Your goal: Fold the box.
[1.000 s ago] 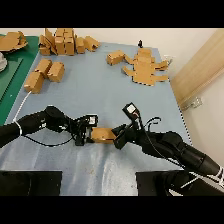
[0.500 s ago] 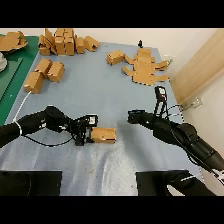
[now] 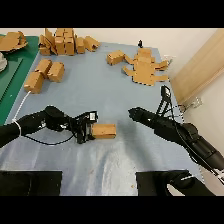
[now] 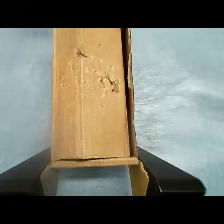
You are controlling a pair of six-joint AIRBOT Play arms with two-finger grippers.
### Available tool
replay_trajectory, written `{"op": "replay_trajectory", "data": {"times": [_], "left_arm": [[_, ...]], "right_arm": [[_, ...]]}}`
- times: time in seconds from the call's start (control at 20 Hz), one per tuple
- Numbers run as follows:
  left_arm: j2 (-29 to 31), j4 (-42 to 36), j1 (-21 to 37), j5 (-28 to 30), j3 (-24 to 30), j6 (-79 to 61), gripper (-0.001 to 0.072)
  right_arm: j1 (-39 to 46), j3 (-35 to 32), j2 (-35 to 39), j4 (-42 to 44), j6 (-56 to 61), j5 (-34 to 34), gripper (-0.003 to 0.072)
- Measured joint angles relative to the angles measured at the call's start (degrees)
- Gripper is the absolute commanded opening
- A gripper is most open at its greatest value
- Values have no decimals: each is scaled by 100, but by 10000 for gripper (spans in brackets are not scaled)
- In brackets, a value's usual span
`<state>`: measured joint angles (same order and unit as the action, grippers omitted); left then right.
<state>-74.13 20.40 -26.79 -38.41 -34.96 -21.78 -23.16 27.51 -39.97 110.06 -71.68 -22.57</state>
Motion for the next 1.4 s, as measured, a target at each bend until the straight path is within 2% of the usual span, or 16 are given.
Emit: {"op": "replay_trajectory", "data": {"times": [0.2,0.45,0.55,0.7,0.9,1.4], "left_arm": [[306,-17,146,1178,-4,1169,380],[662,-271,730,3622,-9,1825,380],[682,-492,1178,4271,-9,1902,380],[662,-673,1843,4400,-9,1969,380],[402,-758,2420,4360,-96,1996,380],[-822,-1117,2673,4260,-1075,2031,380]], "right_arm": [[4,0,0,177,28,0,3],[7,0,0,334,31,-2,2],[4,0,0,380,31,-28,2],[-2,0,0,415,33,-46,2],[-4,0,0,437,33,-59,2],[-4,0,0,538,33,-61,2]]}}
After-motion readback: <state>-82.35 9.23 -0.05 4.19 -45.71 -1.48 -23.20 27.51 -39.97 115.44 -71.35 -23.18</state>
